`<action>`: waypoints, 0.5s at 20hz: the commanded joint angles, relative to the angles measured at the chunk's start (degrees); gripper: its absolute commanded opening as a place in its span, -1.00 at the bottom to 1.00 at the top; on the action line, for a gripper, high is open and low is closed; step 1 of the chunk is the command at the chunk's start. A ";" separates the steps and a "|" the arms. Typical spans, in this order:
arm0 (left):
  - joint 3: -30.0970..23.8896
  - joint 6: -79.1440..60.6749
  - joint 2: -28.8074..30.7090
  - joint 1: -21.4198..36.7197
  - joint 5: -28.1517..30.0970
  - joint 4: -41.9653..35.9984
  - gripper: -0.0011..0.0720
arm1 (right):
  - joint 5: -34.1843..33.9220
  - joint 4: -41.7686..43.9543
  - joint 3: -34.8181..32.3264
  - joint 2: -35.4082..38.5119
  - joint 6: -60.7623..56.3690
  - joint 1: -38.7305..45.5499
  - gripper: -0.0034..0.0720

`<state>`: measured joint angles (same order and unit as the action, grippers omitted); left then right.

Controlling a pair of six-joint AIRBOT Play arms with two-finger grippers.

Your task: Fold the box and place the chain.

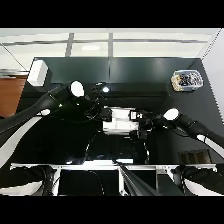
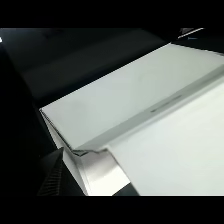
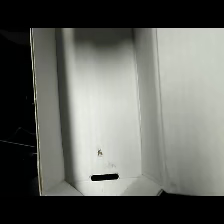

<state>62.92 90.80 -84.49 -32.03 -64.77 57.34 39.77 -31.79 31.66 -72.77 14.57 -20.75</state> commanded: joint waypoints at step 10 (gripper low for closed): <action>0.04 25.77 -0.09 -12.57 2.03 29.46 0.38 | -0.04 0.02 -0.02 -0.02 -0.02 -0.07 0.20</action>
